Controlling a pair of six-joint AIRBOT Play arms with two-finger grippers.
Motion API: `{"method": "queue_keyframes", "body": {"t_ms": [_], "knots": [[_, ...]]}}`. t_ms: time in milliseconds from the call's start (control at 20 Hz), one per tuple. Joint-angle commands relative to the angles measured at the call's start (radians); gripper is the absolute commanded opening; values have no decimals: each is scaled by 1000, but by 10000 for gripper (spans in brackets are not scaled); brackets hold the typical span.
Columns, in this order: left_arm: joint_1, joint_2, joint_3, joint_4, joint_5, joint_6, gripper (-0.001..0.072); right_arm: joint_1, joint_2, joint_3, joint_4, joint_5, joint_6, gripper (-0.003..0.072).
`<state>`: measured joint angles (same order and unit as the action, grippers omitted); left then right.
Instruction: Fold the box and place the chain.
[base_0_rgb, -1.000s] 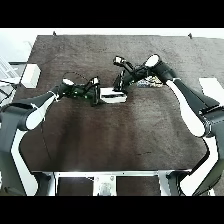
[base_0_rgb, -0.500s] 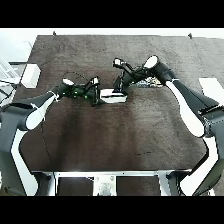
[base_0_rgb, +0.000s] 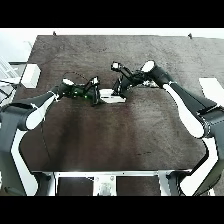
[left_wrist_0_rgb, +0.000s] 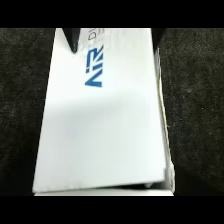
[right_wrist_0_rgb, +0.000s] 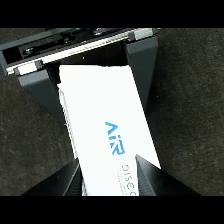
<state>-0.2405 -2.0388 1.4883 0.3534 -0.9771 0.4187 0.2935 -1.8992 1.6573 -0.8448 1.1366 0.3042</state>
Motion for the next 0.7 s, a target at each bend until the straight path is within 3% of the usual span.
{"method": "queue_keyframes", "body": {"t_ms": [0,100,450,650], "knots": [[-1,1,0,1,-1,1,289,4,-2,-51,-8,16,9,362],[-1,0,0,1,-1,1,289,4,-1,-56,-1,15,9,450],[-1,1,0,1,-1,1,289,-12,7,-28,20,16,-3,459],[-1,1,0,1,0,1,289,-66,29,-7,191,37,-48,458]]}}
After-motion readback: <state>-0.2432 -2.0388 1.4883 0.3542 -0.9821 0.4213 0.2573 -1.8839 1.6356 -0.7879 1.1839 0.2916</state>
